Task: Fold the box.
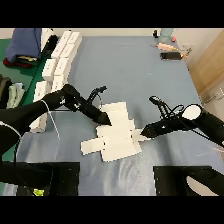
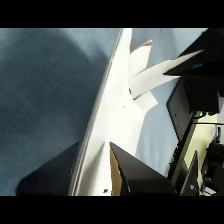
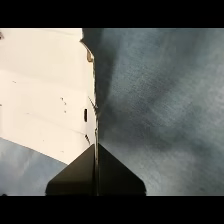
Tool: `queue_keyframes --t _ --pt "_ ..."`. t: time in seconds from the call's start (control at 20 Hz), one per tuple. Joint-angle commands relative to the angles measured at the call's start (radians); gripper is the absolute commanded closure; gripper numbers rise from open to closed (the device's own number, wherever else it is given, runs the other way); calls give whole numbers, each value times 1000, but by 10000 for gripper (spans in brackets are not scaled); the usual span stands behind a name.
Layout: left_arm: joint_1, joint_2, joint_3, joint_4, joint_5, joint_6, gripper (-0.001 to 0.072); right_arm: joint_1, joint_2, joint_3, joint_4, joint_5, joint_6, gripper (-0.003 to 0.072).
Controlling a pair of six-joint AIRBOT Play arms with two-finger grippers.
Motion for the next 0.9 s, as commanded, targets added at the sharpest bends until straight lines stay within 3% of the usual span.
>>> queue_keyframes --t 0.0,0.05,0.2,0.4,0.45,0.5,0.55,0.75,0.8,0.85 --pt "30 -2 21 -8 -34 14 279 0 0 -1 -11 5 0 683" --pt "50 -2 31 -8 -52 6 235 0 1 -1 -11 5 0 683" --pt "95 -2 36 -11 -92 -12 236 0 1 -1 -11 5 0 683" --pt "75 -2 34 -9 -123 -11 237 0 0 -1 -11 4 -1 683" --pt "69 -3 33 -10 -122 -9 299 0 1 -1 -11 4 -1 683" --pt "66 -2 33 -9 -122 1 434 0 0 -1 -11 4 -1 683" --pt "65 -3 33 -10 -122 10 480 0 1 -1 -11 3 -1 683" --pt "64 -2 33 -10 -116 11 483 0 1 -1 -11 3 -1 683" --pt "64 -2 34 -10 -111 11 565 0 1 -1 -11 1 -1 683" --pt "64 -2 34 -10 -111 17 693 0 1 -1 -11 -2 -1 683"
